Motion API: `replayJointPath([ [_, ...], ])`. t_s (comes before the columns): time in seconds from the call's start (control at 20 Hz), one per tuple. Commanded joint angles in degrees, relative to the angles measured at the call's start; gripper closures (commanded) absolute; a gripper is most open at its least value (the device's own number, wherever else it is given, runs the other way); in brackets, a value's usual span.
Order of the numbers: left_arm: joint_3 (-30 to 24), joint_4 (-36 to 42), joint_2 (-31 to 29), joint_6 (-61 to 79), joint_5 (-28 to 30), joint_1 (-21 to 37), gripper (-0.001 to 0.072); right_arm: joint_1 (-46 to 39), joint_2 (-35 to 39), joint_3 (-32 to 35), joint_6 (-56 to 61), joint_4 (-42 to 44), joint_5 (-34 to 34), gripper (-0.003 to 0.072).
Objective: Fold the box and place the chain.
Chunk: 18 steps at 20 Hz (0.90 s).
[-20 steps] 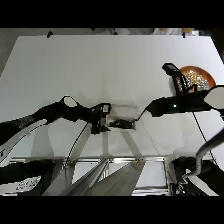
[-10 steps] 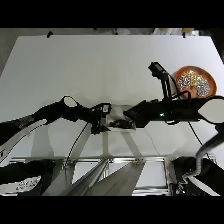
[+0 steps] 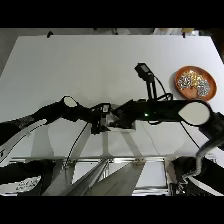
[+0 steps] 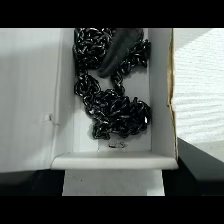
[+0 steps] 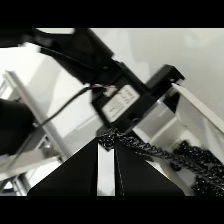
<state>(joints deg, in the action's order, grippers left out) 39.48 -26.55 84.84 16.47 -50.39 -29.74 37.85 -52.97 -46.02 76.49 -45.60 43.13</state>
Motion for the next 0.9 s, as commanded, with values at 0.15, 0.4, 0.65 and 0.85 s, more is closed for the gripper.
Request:
replayJointPath([
  [0.15,0.0,0.0,0.0,0.0,0.0,0.0,0.0501,0.4,-6.3,0.0,1.7,-1.1,-0.5,0.0674],
  [0.4,0.0,0.0,0.0,0.0,0.0,0.0,0.0501,0.3,-6.2,0.0,1.7,-1.1,1.1,0.0667],
  [0.65,0.0,0.0,0.0,0.0,0.0,0.0,0.0501,-0.4,-4.1,0.0,1.7,-1.3,3.3,0.0572],
  [0.85,0.0,0.0,0.0,0.0,0.0,0.0,0.0501,-3.8,-1.0,0.0,1.4,-1.3,4.6,0.0371],
])
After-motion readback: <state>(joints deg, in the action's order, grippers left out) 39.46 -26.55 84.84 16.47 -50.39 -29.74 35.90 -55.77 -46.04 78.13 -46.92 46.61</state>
